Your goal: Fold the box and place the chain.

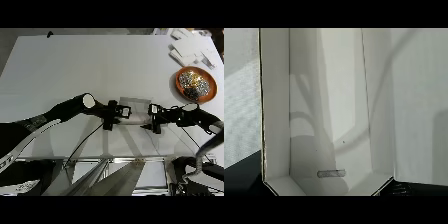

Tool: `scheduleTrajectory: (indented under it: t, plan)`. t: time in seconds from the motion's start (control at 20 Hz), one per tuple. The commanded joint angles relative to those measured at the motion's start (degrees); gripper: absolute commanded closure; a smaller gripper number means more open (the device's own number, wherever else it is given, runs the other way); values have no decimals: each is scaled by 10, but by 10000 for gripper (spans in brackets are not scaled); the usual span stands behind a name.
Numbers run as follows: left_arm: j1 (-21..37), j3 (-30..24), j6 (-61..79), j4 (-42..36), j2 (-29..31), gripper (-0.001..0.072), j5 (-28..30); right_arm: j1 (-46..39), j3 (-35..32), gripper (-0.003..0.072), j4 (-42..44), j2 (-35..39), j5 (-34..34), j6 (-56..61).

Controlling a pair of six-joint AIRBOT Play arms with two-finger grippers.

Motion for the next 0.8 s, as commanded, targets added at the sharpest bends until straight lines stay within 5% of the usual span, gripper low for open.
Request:
scheduleTrajectory:
  t: [0.0,0.25,0.45,0.75]
  plan:
    - [19,0,-131,39,36,694,-36,0,0,347,0,0,0,0]
    - [77,0,-459,155,135,703,-118,0,0,347,0,0,0,0]
    - [137,-11,-796,231,189,703,-113,0,0,347,0,0,0,0]
    - [190,-137,-863,78,180,702,30,0,0,347,0,0,0,0]
